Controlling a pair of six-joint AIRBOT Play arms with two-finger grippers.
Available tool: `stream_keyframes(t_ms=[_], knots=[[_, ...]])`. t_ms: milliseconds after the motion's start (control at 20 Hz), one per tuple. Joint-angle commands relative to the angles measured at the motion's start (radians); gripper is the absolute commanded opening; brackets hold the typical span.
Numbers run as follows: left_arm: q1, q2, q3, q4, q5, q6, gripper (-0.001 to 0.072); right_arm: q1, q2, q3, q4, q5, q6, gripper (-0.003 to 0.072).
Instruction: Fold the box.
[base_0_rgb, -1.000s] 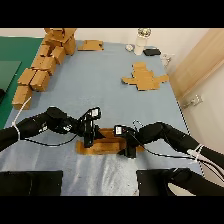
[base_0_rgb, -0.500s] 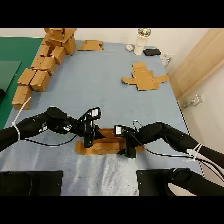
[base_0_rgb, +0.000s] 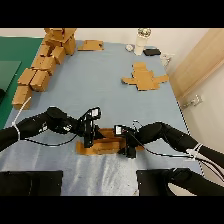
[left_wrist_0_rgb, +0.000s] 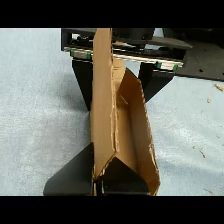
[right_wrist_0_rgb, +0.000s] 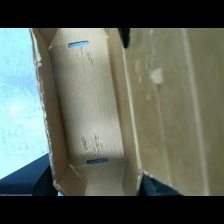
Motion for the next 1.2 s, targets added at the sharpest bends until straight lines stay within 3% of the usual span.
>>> stream_keyframes(t_ms=[0, 1150], knots=[[0.001, 0.001, 0.000, 0.000, 0.001, 0.001, 0.0014, 0.001, -0.001, -0.001, -0.003, -0.006, 0.000, 0.0537], [0.001, 0.001, 0.000, -0.032, 0.003, 0.001, 0.0014, 0.004, -0.001, -0.001, -0.002, 0.008, 0.000, 0.0538]])
